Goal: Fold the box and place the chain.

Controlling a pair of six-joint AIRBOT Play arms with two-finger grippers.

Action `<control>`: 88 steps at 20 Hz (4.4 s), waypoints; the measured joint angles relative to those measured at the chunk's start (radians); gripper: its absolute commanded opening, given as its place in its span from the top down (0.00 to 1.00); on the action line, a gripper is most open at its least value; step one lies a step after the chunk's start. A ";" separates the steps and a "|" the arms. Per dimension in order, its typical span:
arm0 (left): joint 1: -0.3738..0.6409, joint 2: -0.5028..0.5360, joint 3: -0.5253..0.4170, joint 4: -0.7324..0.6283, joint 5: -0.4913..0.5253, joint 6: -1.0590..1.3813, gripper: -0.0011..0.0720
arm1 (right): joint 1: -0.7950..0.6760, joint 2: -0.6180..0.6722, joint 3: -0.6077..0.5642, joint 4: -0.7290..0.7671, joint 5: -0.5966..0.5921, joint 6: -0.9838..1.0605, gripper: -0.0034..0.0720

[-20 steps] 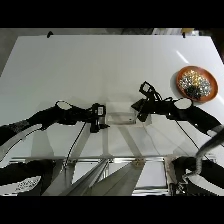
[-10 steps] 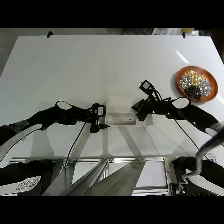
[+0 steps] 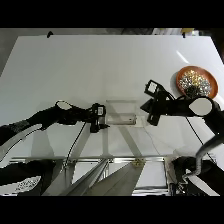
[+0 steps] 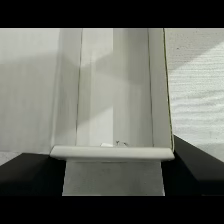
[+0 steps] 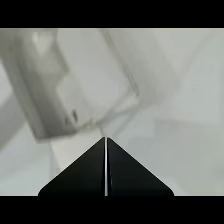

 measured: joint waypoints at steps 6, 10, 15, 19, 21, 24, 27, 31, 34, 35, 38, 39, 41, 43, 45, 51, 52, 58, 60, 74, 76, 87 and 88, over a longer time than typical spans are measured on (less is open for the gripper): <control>0.000 0.000 0.000 0.000 -0.002 0.000 0.64 | 0.000 -0.025 0.000 -0.085 0.178 -0.146 0.66; 0.000 0.000 0.000 0.000 -0.002 0.000 0.64 | 0.000 -0.062 -0.001 -0.019 0.183 -0.289 0.75; 0.000 0.000 0.000 0.000 -0.002 0.000 0.64 | 0.000 -0.140 -0.003 0.014 0.130 -0.414 0.76; 0.000 0.000 0.000 0.000 -0.002 0.000 0.64 | 0.000 -0.216 -0.014 0.055 0.071 -0.485 0.76; 0.000 0.000 0.000 0.000 -0.002 0.000 0.64 | 0.000 -0.241 -0.020 0.081 0.037 -0.510 0.76; 0.000 0.000 0.000 0.000 -0.002 0.000 0.64 | 0.000 -0.269 -0.025 0.122 0.001 -0.549 0.76; 0.000 0.000 0.000 0.000 -0.002 0.000 0.64 | 0.000 -0.295 -0.027 0.198 -0.018 -0.584 0.76; 0.000 0.000 0.000 0.000 -0.002 -0.001 0.64 | 0.000 -0.314 -0.034 0.292 -0.030 -0.631 0.81; 0.000 0.000 0.000 0.000 -0.002 -0.001 0.64 | 0.000 -0.319 -0.047 0.345 -0.033 -0.660 0.81; 0.000 0.000 0.000 0.000 -0.002 -0.001 0.64 | 0.000 -0.320 -0.053 0.364 -0.034 -0.675 0.81; 0.000 0.000 0.000 0.000 -0.002 -0.001 0.64 | 0.000 -0.321 -0.064 0.408 -0.035 -0.702 0.67; 0.000 0.000 0.000 0.000 -0.002 0.000 0.64 | 0.000 -0.321 -0.067 0.418 -0.035 -0.706 0.60; 0.000 0.000 0.000 0.000 -0.002 0.000 0.64 | 0.000 -0.321 -0.076 0.438 -0.042 -0.713 0.44; 0.000 0.000 0.000 0.000 -0.002 0.000 0.64 | 0.000 -0.321 -0.089 0.451 -0.055 -0.716 0.40; 0.000 0.000 0.000 0.000 -0.002 0.000 0.64 | 0.000 -0.321 -0.102 0.457 -0.071 -0.718 0.40; 0.000 0.000 0.000 0.000 -0.002 -0.001 0.64 | -0.021 -0.253 -0.122 0.445 -0.082 -0.690 0.51; 0.000 0.000 0.000 -0.001 -0.002 -0.002 0.64 | -0.034 -0.220 -0.124 0.439 -0.082 -0.665 0.61; 0.000 0.000 0.000 -0.001 -0.001 0.000 0.64 | -0.167 -0.022 -0.125 0.389 -0.081 -0.291 0.93; 0.000 0.000 0.000 0.000 -0.002 0.000 0.64 | -0.228 0.000 -0.124 0.344 -0.088 -0.084 0.93; 0.000 0.000 0.000 0.000 -0.002 0.000 0.64 | -0.272 -0.344 -0.124 0.240 0.092 0.623 0.93; 0.000 0.000 0.000 0.000 -0.002 0.000 0.64 | -0.253 -0.369 -0.124 0.282 0.116 0.597 0.93; 0.000 0.000 0.000 0.000 -0.002 0.000 0.64 | -0.233 -0.257 -0.125 0.410 0.149 0.494 0.69; 0.000 0.000 0.000 0.000 -0.002 0.000 0.64 | -0.233 -0.246 -0.125 0.413 0.149 0.493 0.69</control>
